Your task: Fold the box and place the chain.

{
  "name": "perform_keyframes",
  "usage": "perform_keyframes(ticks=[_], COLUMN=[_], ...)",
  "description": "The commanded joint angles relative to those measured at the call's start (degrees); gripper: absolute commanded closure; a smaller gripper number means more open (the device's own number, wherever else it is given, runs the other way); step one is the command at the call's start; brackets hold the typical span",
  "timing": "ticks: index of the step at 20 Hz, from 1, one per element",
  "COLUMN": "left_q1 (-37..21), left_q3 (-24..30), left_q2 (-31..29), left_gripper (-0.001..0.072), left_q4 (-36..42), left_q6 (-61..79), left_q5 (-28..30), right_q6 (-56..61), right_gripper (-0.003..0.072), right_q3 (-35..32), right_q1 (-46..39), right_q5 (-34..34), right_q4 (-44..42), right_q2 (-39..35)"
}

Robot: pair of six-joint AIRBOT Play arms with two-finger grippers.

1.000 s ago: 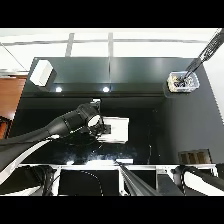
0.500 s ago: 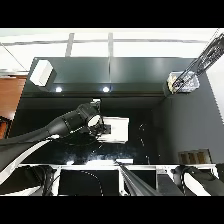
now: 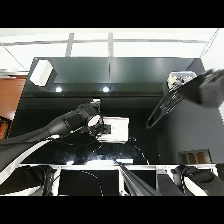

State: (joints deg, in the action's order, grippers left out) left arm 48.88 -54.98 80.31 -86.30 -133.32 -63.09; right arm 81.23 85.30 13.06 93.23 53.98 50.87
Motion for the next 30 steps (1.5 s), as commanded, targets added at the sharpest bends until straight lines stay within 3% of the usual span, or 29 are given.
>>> perform_keyframes(ticks=[1, 12, 21, 29, 30], left_q1=[-0.04, -0.04, -0.04, -0.04, -0.04], left_q3=[-0.04, -0.04, -0.04, -0.04, -0.04], left_q2=[0.00, 0.00, 0.00, 0.00, 0.00], left_gripper=[0.0679, 0.0679, 0.0679, 0.0679, 0.0679], left_q4=[-0.02, -0.02, 0.00, 0.00, 0.00], left_q6=[0.02, 0.02, 0.02, 0.02, 0.02], left_q5=[0.00, 0.00, 0.00, -0.02, -0.02], right_q6=[0.20, 3.65, 6.40, 6.45, 6.45], right_gripper=[0.0673, 0.0673, 0.0673, 0.0662, 0.0584], right_q3=[-7.04, -21.14, -35.26, -40.04, -40.02], right_q1=[8.00, 20.26, 22.01, 25.68, 25.62], right_q5=[-5.25, -25.68, -38.75, -42.86, -42.80], right_q4=[-2.60, -3.17, -5.07, -3.56, -3.30], right_q2=[-0.24, 0.00, 1.25, 9.97, 9.94])
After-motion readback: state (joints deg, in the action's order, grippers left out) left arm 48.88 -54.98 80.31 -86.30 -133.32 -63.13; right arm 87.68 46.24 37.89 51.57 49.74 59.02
